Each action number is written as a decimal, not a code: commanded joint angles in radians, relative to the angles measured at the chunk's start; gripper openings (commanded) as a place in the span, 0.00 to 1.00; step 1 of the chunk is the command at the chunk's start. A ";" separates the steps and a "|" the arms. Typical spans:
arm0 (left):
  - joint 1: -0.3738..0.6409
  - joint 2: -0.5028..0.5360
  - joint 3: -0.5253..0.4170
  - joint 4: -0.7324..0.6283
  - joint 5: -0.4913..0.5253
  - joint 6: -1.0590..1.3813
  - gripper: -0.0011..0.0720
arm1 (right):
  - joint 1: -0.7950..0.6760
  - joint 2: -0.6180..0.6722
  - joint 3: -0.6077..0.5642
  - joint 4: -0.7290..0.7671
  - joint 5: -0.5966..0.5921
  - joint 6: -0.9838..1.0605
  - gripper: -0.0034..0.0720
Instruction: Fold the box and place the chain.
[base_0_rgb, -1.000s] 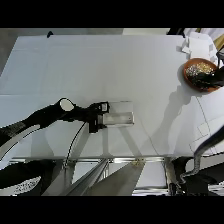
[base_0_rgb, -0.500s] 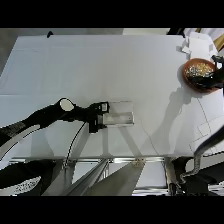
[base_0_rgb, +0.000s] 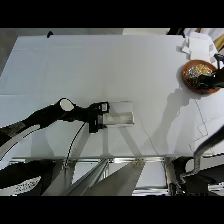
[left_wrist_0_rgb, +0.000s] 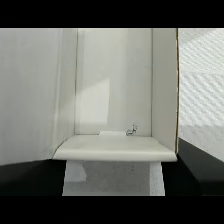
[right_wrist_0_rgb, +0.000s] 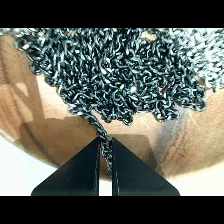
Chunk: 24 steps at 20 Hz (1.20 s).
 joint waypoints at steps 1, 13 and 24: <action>0.000 0.000 0.000 0.000 0.000 0.000 0.03 | 0.001 0.023 0.001 0.021 -0.004 0.000 0.07; 0.000 0.000 0.000 0.000 0.000 0.000 0.03 | 0.054 0.311 0.001 0.192 0.100 -0.075 0.07; 0.000 0.000 0.000 0.000 0.000 0.000 0.03 | 0.304 0.592 -0.023 0.350 0.386 -0.132 0.07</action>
